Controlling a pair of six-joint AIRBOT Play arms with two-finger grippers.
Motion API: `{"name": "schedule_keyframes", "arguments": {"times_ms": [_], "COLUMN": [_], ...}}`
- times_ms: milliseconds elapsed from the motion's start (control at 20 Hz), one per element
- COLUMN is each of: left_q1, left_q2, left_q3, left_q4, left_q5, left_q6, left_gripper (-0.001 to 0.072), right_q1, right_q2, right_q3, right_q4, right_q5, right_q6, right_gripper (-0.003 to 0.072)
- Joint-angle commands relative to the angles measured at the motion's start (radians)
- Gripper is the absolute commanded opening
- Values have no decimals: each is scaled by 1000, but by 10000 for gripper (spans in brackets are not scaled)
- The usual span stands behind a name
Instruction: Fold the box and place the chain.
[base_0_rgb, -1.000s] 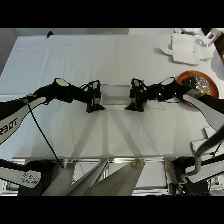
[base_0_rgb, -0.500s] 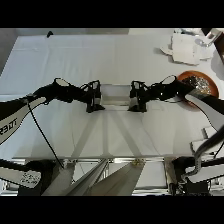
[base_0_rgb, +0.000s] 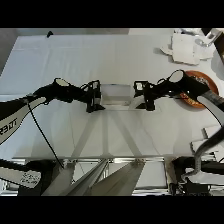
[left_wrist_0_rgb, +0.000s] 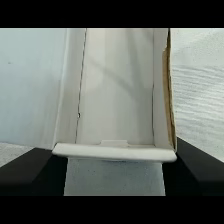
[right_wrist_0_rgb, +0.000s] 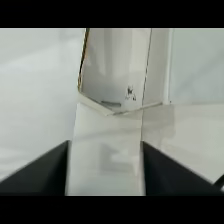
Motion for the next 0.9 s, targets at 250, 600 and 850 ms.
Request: {"name": "schedule_keyframes", "arguments": {"times_ms": [250, 600, 850], "left_q1": [0, 0, 0], "left_q2": [0, 0, 0], "left_q3": [1, 1, 1], "left_q4": [0, 0, 0], "left_q5": [0, 0, 0], "left_q6": [0, 0, 0], "left_gripper": [393, 393, 393], "right_q1": [53, 80, 68], "right_q2": [113, 2, -139], "right_q3": [1, 1, 1], "right_q4": [173, 399, 437], "right_q5": [29, -277, -375], "right_q6": [341, 392, 392], "right_gripper": [3, 0, 1]}}
